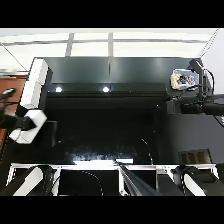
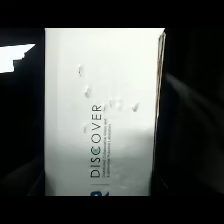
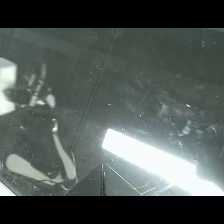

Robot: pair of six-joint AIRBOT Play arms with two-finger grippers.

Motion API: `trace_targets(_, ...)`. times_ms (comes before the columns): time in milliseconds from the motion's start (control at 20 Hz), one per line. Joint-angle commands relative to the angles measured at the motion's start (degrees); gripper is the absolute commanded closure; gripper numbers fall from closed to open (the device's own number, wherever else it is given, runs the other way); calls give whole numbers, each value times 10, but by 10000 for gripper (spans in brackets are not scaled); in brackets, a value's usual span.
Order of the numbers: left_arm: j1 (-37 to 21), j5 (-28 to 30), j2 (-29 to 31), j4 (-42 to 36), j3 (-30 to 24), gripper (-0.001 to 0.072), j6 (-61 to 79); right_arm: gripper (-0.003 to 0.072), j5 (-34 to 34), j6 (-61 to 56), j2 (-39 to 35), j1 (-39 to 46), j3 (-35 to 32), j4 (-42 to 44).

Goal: Fold the box and place the chain.

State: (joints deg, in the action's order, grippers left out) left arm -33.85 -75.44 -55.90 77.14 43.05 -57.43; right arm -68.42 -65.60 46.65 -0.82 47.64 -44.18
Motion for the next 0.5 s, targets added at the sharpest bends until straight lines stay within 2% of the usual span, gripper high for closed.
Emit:
trace_targets(0,-124,69,8,-3,0,414,3,671,2,0,0,0,0,0)
trace_targets(200,-118,166,-5,0,0,416,102,671,16,0,0,0,0,2)
trace_targets(300,-114,204,-23,-13,1,416,108,671,30,-3,0,0,0,2)
trace_targets(450,-90,213,-56,-38,1,417,110,671,44,-18,0,0,0,2)
